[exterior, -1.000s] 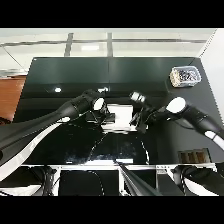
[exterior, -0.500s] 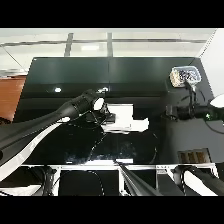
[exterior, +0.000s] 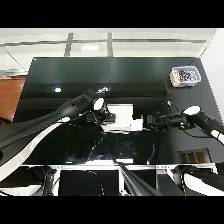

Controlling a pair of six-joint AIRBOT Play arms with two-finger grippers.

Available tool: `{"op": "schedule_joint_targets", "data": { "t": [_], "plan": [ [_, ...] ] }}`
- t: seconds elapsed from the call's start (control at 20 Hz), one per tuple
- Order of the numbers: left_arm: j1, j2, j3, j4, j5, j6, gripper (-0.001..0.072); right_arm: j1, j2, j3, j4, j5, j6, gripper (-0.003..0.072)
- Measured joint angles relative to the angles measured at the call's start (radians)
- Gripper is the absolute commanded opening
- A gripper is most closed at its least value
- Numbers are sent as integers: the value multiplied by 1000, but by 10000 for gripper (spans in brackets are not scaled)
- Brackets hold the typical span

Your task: Fold the box and place the chain.

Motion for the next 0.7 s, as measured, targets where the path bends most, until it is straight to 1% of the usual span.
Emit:
{"op": "schedule_joint_targets", "data": {
  "t": [0.05,0.15,0.2,0.35,0.4,0.45,0.55,0.7],
  "plan": [
    [0,0,0,0,0,0,28,12,-5,20,10,8,-16,571],
    [0,0,0,0,0,0,27,27,-11,70,19,44,-35,570],
    [0,0,0,0,0,0,28,32,-13,96,19,65,-42,553],
    [0,0,0,-2,0,0,28,49,-16,157,19,119,-48,550],
    [0,0,0,-2,0,0,28,58,-16,171,19,129,-48,538],
    [0,0,0,-2,0,0,28,68,-17,182,16,136,-44,408],
    [0,0,0,-2,-1,0,27,95,-17,203,-3,142,-24,402],
    [0,0,0,-3,-1,0,28,130,-17,235,-71,140,30,401]
  ]
}}
